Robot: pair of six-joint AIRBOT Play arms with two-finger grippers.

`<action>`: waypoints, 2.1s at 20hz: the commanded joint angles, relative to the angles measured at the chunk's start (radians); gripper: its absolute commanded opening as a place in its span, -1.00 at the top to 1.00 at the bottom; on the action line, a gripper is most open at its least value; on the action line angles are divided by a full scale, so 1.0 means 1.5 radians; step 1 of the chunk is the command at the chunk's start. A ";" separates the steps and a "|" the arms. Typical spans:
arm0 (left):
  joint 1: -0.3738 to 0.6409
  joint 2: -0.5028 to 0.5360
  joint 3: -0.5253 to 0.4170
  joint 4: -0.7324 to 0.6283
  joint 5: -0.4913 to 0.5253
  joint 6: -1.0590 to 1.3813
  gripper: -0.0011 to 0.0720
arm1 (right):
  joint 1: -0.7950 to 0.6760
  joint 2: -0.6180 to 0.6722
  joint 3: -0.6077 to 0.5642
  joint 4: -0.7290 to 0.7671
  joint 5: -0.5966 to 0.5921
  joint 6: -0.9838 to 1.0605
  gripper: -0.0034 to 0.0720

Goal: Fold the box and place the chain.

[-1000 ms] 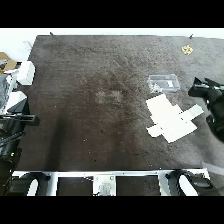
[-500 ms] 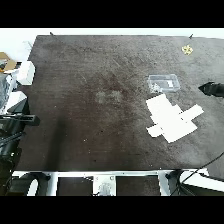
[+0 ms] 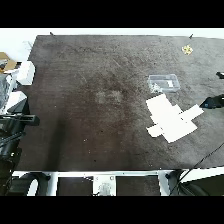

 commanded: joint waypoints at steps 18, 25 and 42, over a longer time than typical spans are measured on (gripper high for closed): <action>0.000 0.000 0.000 0.000 0.000 0.000 0.94 | 0.001 -0.110 0.003 0.127 0.256 -0.102 0.91; 0.000 -0.001 0.000 0.000 0.000 0.000 0.94 | 0.017 0.078 -0.240 0.309 0.204 -0.090 0.91; 0.000 -0.001 0.002 -0.031 -0.066 -0.006 0.94 | 0.512 0.184 -0.501 0.826 -0.457 -0.136 0.90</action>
